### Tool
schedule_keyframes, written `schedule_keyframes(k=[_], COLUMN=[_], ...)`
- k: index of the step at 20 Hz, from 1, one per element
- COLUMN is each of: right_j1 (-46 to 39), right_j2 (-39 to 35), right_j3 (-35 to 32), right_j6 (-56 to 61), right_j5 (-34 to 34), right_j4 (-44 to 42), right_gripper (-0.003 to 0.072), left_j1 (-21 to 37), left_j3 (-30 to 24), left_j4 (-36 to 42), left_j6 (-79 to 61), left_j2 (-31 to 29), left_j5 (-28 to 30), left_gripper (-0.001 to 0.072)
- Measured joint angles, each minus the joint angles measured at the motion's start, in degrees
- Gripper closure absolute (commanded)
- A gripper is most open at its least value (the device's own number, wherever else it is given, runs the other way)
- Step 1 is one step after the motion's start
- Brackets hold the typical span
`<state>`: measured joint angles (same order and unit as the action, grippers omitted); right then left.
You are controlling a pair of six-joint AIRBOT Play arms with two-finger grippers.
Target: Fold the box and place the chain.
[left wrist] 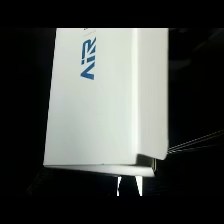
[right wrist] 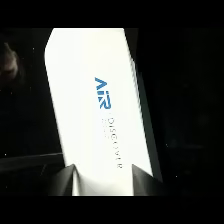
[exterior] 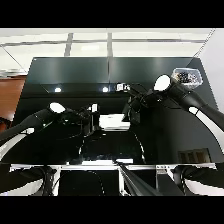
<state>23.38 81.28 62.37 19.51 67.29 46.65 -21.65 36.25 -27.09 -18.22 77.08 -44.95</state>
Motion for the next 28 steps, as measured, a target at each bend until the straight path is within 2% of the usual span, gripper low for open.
schedule_keyframes(k=[9,10,11,28], right_j1=[0.87,1.09,1.25,1.73], right_j2=[-0.57,-0.57,-0.57,-0.61], right_j3=[0.0,0.0,-0.02,0.0], right_j6=[0.31,0.63,1.05,2.12], right_j5=[-0.17,-0.33,-0.31,-0.26], right_j4=[0.11,0.09,0.07,0.96], right_gripper=[0.0394,0.0523,0.0531,0.0528], left_j1=[0.0,0.0,0.0,0.0], left_j3=[0.0,0.0,0.0,0.02], left_j4=[-0.04,-0.04,-0.04,-0.09], left_j6=[-0.24,-0.24,-0.15,-0.24], left_j2=[0.0,0.0,0.0,0.0], left_j5=[-0.22,-0.24,-0.26,-0.28], left_gripper=[0.0379,0.0379,0.0379,0.0379])
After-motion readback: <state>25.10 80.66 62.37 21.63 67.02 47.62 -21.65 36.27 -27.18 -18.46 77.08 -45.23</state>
